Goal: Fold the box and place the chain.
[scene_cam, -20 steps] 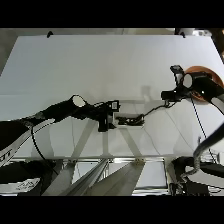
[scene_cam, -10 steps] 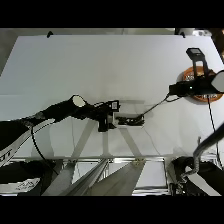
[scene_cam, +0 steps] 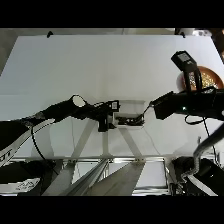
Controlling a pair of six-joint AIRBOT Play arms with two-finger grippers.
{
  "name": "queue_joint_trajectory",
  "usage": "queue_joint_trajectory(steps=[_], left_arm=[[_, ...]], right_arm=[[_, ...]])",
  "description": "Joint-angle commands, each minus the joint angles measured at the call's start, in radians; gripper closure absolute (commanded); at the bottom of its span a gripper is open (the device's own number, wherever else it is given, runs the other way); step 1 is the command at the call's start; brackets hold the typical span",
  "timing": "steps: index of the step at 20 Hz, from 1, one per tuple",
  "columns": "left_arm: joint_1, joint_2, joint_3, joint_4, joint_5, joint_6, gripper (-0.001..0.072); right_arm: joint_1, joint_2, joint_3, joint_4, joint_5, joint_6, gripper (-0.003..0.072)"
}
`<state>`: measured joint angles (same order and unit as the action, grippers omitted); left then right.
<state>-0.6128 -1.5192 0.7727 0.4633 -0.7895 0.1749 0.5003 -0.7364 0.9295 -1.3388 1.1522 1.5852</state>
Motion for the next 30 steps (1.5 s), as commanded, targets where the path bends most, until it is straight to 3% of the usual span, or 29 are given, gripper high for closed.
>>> queue_joint_trajectory(steps=[1,5,12,15,18,25,26,27,30], left_arm=[[0.0,0.001,0.0,0.0,0.0,0.0,0.0313],[0.0,0.001,0.0,0.0,0.0,0.0,0.0313],[0.0,0.001,0.0,0.0,0.0,0.0,0.0313],[0.0,0.001,0.0,0.0,0.0,0.0,0.0313],[0.0,0.001,0.0,0.0,0.0,0.0,0.0313],[0.0,0.001,0.0,0.0,0.0,0.0,0.0313],[0.0,0.001,0.0,0.0,0.0,0.0,0.0313],[0.0,0.001,0.0,0.0,0.0,0.0,0.0313],[0.0,0.001,0.0,0.0,0.0,0.0,0.0313]], right_arm=[[0.123,-0.009,0.0,0.038,-0.055,0.076,0.0666],[0.213,-0.068,0.0,0.152,-0.187,0.075,0.0666],[0.234,-0.17,-0.056,0.132,-0.186,0.116,0.0666],[0.234,-0.17,-0.143,0.113,-0.243,0.148,0.0666],[0.218,-0.184,-0.235,0.036,-0.382,0.225,0.0666],[0.163,-0.376,-0.249,0.09,-0.457,0.16,0.0662],[0.155,-0.381,-0.249,0.09,-0.465,0.16,0.0608],[0.143,-0.38,-0.247,0.091,-0.461,0.158,0.0466],[0.096,-0.354,-0.237,0.159,-0.416,0.041,0.044]])
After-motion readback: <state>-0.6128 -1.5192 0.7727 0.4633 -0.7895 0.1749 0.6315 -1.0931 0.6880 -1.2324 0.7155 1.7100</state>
